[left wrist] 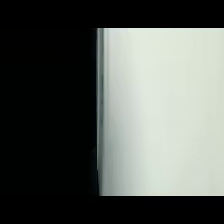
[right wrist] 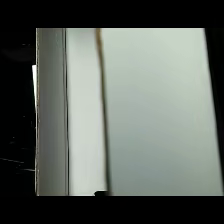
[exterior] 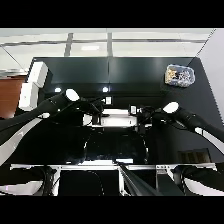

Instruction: Fold the box and place the chain.

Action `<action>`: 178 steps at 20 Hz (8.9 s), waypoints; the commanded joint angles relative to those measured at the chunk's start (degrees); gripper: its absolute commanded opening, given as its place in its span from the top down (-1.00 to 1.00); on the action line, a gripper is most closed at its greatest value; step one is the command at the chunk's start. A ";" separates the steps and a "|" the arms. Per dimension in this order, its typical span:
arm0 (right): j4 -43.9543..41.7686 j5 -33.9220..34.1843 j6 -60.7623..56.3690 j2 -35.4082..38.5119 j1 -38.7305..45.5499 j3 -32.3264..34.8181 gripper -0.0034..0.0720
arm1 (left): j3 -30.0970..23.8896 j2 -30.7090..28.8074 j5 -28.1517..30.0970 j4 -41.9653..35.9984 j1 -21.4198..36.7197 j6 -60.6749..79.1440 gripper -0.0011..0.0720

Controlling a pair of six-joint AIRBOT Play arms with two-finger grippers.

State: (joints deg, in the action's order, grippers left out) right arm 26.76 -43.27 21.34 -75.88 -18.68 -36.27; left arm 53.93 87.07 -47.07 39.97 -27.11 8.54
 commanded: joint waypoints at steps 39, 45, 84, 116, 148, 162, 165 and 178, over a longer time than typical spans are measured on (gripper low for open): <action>7.43 2.84 -9.94 -1.09 -1.70 -0.13 -0.95 | 0.04 0.90 0.33 0.04 0.00 -0.02 0.90; 7.43 2.80 -9.94 -1.09 -1.70 -0.13 -0.95 | 0.04 0.90 0.33 0.07 0.00 -0.02 0.90; 7.98 1.95 -9.31 -1.09 -1.86 -0.13 0.68 | -0.39 -3.58 5.90 -7.72 3.19 -36.89 0.90; 7.96 1.97 -9.33 -1.09 -1.86 -0.13 0.68 | -15.63 -17.75 6.73 3.78 2.84 6.25 -0.97; 7.96 1.97 -9.33 -1.09 -1.86 -0.13 0.68 | -15.39 -9.77 4.61 -13.07 -0.83 1.07 0.22; 7.96 1.99 -9.31 -1.09 -1.86 -0.13 0.68 | -14.53 -16.72 0.94 2.38 1.49 -21.16 0.90; 7.96 1.99 -9.33 -1.09 -1.86 -0.13 0.68 | -14.69 -25.49 -0.24 13.66 6.27 -42.91 0.90; 7.98 1.95 -9.33 -1.09 -1.86 -0.13 0.69 | -22.08 -13.90 -14.23 -1.92 27.63 -79.45 0.90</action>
State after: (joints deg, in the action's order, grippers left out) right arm 34.74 -41.28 12.01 -76.95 -20.53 -36.38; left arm 32.82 68.95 -61.69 42.44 -0.12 -69.97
